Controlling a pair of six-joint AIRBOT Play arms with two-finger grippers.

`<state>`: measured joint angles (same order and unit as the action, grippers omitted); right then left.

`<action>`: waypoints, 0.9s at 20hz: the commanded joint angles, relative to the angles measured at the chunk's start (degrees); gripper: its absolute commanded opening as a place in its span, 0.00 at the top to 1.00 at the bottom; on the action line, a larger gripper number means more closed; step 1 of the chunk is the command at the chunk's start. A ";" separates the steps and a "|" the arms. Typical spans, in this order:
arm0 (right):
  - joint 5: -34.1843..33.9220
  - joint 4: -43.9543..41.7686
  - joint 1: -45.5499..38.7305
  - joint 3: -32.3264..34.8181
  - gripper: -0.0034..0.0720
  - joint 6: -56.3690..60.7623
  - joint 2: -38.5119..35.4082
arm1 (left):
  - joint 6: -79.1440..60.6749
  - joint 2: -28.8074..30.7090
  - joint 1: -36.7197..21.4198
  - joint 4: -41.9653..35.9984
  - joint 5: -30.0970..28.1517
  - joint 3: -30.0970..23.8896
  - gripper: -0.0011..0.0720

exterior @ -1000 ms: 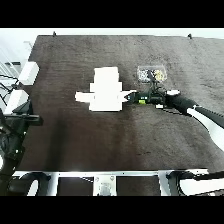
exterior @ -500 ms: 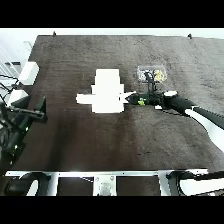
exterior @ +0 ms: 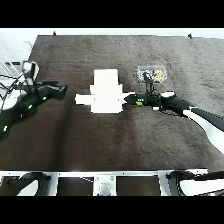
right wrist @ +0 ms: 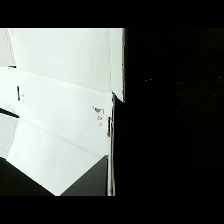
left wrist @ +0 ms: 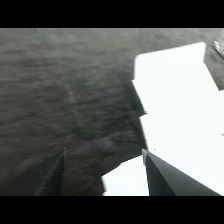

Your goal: Fold the box and place the chain.

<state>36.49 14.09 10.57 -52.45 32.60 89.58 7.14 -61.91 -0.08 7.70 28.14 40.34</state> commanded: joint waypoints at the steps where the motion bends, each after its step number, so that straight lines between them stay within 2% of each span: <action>1: -1.18 -0.61 0.42 0.02 0.94 0.15 0.00 | 17.40 -16.79 -0.02 17.75 15.69 15.87 0.23; 2: -1.18 -0.66 0.42 0.02 0.94 0.17 0.00 | 19.50 -20.17 -0.02 21.57 18.64 19.96 0.23; 3: -1.18 -0.70 0.44 0.02 0.94 0.17 0.00 | 19.43 -22.16 -0.02 21.92 18.99 22.38 0.23; 4: -1.18 -0.81 0.46 0.02 0.94 0.17 0.02 | 19.85 -23.04 -0.02 21.40 18.45 23.82 0.23; 7: -1.18 -1.25 0.42 0.26 0.94 0.17 0.02 | 20.76 -22.53 0.04 20.04 22.12 24.74 0.23; 9: -1.14 -1.29 0.44 0.26 0.94 0.17 0.00 | 24.68 -23.21 0.15 23.12 23.58 27.85 0.23; 12: -1.18 -1.62 0.42 0.26 0.94 0.13 0.00 | 30.80 -29.09 0.15 31.41 31.89 39.06 0.23; 14: -1.44 -1.62 0.42 0.26 0.94 0.13 0.00 | 33.46 -34.77 0.15 32.54 37.68 47.36 0.23; 15: -1.42 -1.62 0.44 0.26 0.94 0.13 0.00 | 34.86 -37.55 0.15 32.83 40.44 51.15 0.27; 18: -1.55 -1.60 0.44 0.26 0.94 0.13 0.02 | 37.59 -45.33 0.37 32.61 46.56 60.15 0.27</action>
<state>35.11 12.53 10.94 -52.21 32.77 89.58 40.58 -100.60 0.14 38.83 66.92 91.83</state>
